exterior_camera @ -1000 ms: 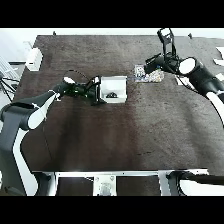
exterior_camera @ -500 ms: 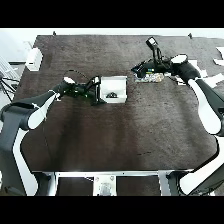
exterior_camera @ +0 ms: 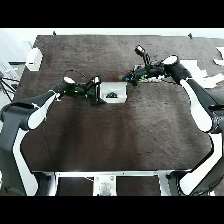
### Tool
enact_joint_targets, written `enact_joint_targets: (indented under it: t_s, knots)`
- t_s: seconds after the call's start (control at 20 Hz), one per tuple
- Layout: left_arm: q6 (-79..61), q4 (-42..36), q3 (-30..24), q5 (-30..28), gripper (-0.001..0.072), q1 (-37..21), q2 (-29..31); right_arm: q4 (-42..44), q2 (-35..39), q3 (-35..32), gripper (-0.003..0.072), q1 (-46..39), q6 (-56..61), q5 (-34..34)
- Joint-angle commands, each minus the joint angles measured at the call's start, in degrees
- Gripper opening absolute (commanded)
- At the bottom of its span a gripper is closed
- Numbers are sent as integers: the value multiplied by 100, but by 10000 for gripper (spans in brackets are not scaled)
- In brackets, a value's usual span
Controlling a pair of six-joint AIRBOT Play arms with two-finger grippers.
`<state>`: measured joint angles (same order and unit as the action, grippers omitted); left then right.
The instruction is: Fold the box and place the chain.
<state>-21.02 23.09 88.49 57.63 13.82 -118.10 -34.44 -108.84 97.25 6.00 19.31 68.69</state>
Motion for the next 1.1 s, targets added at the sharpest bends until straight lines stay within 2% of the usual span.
enact_joint_targets:
  t_s: [0.0,0.05,0.15,0.25,0.5,0.65,0.8,0.9,0.95,1.0,1.05]
  knots:
    - [0,2,-2,-2,510,-4,0,-256,-9,13,109,179,-11,588]
    - [0,2,-2,-2,510,-4,0,-267,-9,13,183,227,-11,678]
    - [0,2,-2,-2,510,-4,0,-267,-4,24,204,317,-11,793]
    - [0,2,-2,-2,510,-4,0,-264,-2,66,280,396,-11,822]
    - [0,2,-2,-2,510,-4,0,-302,-4,153,295,634,-22,807]
    - [0,2,-2,0,510,-4,0,-719,-20,151,295,704,-13,466]
    - [0,0,-2,0,509,-4,0,-774,-35,151,300,704,-20,367]
    - [0,0,-2,0,510,-4,0,-789,-35,149,385,704,-55,330]
    - [0,2,-2,0,510,-4,0,-789,-35,149,393,704,-55,328]
    - [0,2,-2,0,509,-4,0,-789,-35,149,436,704,-52,358]
    - [0,0,-2,0,509,-4,0,-787,-35,151,438,704,-55,470]
